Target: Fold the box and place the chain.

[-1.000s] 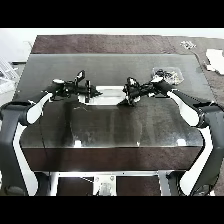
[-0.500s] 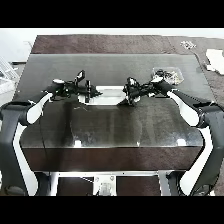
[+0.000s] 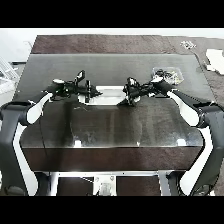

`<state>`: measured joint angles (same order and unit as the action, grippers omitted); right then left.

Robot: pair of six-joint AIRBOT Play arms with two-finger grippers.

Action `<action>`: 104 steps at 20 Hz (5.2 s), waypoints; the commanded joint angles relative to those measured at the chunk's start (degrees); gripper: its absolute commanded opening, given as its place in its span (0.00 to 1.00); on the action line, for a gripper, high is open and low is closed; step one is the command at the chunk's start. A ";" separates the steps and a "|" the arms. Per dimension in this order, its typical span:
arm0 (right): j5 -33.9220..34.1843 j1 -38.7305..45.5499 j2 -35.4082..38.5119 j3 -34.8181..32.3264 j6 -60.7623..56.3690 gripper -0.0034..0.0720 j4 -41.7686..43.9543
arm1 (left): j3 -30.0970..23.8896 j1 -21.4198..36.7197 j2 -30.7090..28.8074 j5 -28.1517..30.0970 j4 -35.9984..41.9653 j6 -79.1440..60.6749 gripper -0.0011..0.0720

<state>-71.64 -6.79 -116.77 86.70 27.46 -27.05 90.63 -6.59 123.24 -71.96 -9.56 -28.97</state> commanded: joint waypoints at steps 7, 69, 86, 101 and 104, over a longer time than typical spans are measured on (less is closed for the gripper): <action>0.00 -0.02 -0.02 -0.02 0.00 0.81 0.00 | 0.09 0.04 -0.09 -3.50 7.10 -0.15 0.60; 0.02 -0.02 -0.02 -0.04 0.00 0.81 0.00 | -17.55 -8.35 -20.90 32.72 11.82 -7.04 0.04; 0.02 -0.02 -0.02 -0.04 0.00 0.81 0.00 | -17.55 -7.96 -18.58 33.22 4.79 -6.91 0.04; 0.02 -0.02 -0.02 -0.04 0.00 0.81 0.00 | -13.94 0.87 -33.46 8.39 -23.82 24.59 0.59; 0.02 -0.02 -0.02 -0.04 0.00 0.81 0.02 | -17.03 0.68 -33.46 8.09 -30.14 27.47 0.75</action>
<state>-71.61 -6.79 -116.77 86.67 27.51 -27.05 75.48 -6.72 90.21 -60.07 -31.57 -8.27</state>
